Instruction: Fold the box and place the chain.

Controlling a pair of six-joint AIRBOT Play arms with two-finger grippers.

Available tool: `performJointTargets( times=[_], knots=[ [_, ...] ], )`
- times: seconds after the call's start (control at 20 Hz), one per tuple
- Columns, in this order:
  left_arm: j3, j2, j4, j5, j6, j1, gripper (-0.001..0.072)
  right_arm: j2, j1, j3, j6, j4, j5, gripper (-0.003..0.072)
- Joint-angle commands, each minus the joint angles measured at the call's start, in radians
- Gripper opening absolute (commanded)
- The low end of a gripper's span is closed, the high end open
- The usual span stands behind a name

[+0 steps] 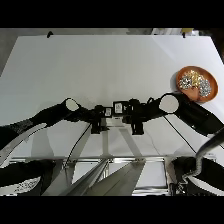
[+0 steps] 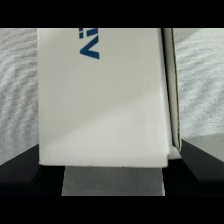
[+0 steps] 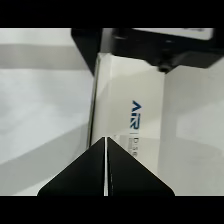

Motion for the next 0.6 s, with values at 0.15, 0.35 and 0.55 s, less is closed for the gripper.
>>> performJointTargets(
  times=[0.15, 0.35, 0.55],
  knots=[
    [0.0, 0.0, 0.0, 0.0, 0.0, 0.0, 0.0136, -0.054, 0.0, 0.0, 0.035, 0.015, -0.033, 0.0017],
    [0.0, 0.0, 0.0, 0.0, 0.0, 0.0, 0.0136, -0.072, 0.0, 0.0, 0.034, 0.021, 0.008, 0.0017],
    [0.0, 0.0, 0.0, 0.0, 0.0, 0.0, 0.0136, -0.072, 0.0, 0.0, 0.034, 0.021, 0.007, 0.0017]
  ],
)
